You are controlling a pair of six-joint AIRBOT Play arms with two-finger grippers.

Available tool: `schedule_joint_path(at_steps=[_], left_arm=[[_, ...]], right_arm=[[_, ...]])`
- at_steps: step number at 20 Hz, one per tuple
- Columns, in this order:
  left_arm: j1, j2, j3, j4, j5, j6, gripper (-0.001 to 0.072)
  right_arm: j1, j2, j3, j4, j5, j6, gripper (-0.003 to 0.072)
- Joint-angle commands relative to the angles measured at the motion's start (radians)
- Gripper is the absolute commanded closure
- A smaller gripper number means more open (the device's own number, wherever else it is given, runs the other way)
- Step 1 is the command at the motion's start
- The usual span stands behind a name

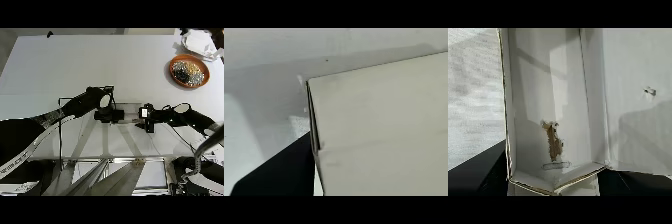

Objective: Fold the box and place the chain.

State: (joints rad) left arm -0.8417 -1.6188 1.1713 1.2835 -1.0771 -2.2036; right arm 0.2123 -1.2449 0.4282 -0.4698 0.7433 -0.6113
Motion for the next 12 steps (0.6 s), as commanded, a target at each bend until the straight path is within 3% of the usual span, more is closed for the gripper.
schedule_joint_path(at_steps=[1,2,4,5,8,12], left_arm=[[-0.018,-0.026,0.026,0.017,-0.011,-0.046,0.0460],[-0.019,-0.026,0.026,0.018,-0.011,-0.057,0.0461],[-0.019,-0.026,0.026,0.018,-0.012,-0.079,0.0579],[-0.021,-0.026,0.026,0.019,-0.012,-0.085,0.0584],[-0.026,-0.026,0.026,0.025,-0.011,-0.112,0.0690],[-0.026,-0.026,0.026,0.040,-0.011,-0.160,0.0695]], right_arm=[[0.001,0.000,0.000,0.000,0.000,0.000,0.0250],[0.001,0.000,0.000,0.000,0.000,0.000,0.0250],[0.001,0.000,0.000,0.000,0.000,0.000,0.0250],[0.000,0.000,0.000,0.000,0.000,0.000,0.0250],[0.001,0.000,0.000,0.000,0.000,0.000,0.0250],[0.001,0.000,0.000,0.000,0.000,0.000,0.0250]])
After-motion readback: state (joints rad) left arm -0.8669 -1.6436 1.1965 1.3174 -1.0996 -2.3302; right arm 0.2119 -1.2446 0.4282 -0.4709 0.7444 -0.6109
